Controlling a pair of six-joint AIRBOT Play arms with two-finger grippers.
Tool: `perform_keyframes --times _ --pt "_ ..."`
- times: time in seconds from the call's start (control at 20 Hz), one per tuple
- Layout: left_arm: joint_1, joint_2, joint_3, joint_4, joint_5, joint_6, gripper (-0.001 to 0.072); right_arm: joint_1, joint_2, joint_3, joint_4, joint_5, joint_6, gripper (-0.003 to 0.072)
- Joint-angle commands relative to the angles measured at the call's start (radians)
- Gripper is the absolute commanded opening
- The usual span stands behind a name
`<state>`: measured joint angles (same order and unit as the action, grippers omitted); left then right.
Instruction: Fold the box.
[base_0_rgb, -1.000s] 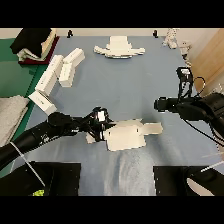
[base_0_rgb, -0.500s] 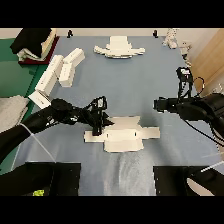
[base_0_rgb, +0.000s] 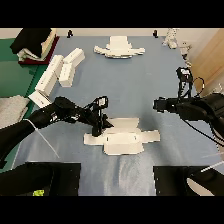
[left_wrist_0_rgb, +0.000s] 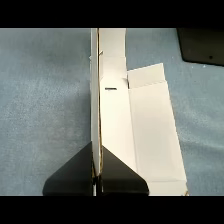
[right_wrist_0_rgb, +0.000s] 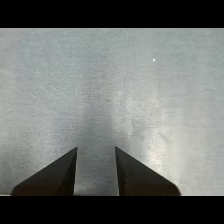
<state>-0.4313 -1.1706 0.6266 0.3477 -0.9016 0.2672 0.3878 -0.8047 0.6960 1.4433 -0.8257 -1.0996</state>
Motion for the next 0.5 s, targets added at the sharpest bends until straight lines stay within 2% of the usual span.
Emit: perform_keyframes --times 0.0,0.1,0.25,0.35,0.45 --pt "0.001 -0.002 0.001 0.043 -0.024 -0.032 0.0016 0.001 0.0 0.001 0.013 -0.006 0.0 0.0372" --pt "0.001 -0.002 0.001 0.046 -0.029 -0.033 0.0016 0.001 0.0 0.0 0.032 -0.007 0.0 0.0364" --pt "0.001 -0.002 0.001 0.046 -0.034 -0.034 0.0016 0.001 0.0 0.001 0.06 -0.028 0.0 0.0218" --pt "0.001 -0.002 0.001 0.046 -0.034 -0.068 0.0016 0.001 0.0 0.001 0.095 -0.063 -0.02 0.0024" --pt "0.001 -0.002 0.001 0.046 -0.032 -0.077 0.0017 0.001 0.0 0.001 0.166 -0.105 -0.092 0.0002"
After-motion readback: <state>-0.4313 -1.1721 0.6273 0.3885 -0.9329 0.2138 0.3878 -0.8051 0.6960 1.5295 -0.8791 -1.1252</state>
